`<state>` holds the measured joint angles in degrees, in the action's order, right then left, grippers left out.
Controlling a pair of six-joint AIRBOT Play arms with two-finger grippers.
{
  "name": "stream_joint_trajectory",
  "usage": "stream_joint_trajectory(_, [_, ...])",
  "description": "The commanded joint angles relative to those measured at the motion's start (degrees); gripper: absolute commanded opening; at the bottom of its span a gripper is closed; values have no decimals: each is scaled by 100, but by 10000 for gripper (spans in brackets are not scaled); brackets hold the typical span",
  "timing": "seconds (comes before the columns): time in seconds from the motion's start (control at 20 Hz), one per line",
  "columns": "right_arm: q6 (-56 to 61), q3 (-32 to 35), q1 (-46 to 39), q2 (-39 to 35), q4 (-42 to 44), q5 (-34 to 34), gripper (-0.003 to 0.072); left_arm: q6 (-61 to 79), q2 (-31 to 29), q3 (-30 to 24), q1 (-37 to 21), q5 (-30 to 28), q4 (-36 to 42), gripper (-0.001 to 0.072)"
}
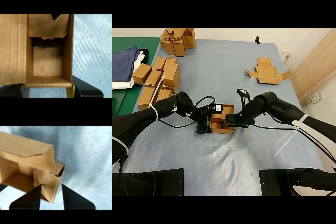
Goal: Fold the box.
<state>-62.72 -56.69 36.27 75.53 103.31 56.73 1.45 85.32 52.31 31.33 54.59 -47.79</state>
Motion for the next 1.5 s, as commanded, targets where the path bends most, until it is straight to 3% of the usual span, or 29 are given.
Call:
stream_joint_trajectory(0.0, [1117,-234,345,251,-782,118,417,2,2,7,-2,0,-2,295])
stream_joint_trajectory(0.3, [2120,-909,885,807,-1567,560,417,2,2,7,-2,0,-2,295])
stream_joint_trajectory(0.5, [2275,-1097,920,994,-1591,1134,417,0,2,7,-2,0,-2,295])
stream_joint_trajectory(0.75, [2433,-1099,920,1167,-1541,1163,406,0,2,7,-2,0,-2,295])
stream_joint_trajectory(0.85, [2409,-1097,920,1241,-1453,1064,5,0,2,7,-2,0,-2,295])
stream_joint_trajectory(1.15, [2295,-1316,918,1261,-1366,977,29,0,2,7,-2,2,-2,295])
stream_joint_trajectory(1.2, [2297,-1375,918,1261,-1366,1047,257,0,2,7,-2,2,-2,295])
stream_joint_trajectory(1.25, [2299,-1425,918,1261,-1368,1123,354,0,2,7,-2,2,-2,295])
stream_joint_trajectory(1.45, [2253,-1491,868,1283,-1408,1259,354,0,2,7,-2,0,-2,295])
